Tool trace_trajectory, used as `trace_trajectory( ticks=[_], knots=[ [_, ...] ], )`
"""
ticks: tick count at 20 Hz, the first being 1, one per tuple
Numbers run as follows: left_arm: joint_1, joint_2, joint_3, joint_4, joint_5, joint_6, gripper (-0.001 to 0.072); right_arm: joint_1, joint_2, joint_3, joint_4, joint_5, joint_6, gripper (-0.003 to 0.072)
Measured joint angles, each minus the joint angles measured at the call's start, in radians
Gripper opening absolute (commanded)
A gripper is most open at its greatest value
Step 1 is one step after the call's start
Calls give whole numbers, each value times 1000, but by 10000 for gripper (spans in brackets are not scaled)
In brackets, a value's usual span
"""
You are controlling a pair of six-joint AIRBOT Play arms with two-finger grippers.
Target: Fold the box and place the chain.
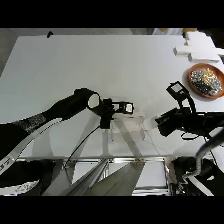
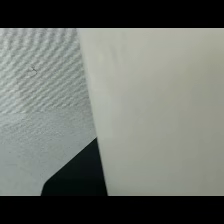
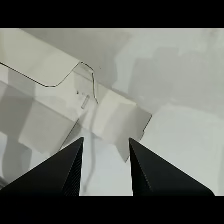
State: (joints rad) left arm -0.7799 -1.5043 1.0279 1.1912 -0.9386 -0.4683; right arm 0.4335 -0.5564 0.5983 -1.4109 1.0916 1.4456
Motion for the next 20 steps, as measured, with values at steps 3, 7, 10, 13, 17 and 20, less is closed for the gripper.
trace_trajectory(
  ticks=[3,7,10,13,17,20],
  knots=[
    [0,0,0,0,2,0,14,0,0,0,0,0,-8,316],
    [0,0,0,0,3,-2,14,0,0,-1,3,0,-47,189],
    [0,0,0,0,5,-3,14,0,-5,-6,31,-8,-197,17],
    [0,0,0,-1,5,-3,14,0,-39,-26,136,-16,-440,19],
    [0,0,0,-4,5,-3,14,11,-145,-44,232,34,-737,20],
    [0,0,0,-5,5,-3,14,57,-209,-55,261,47,-866,280]
  ],
)
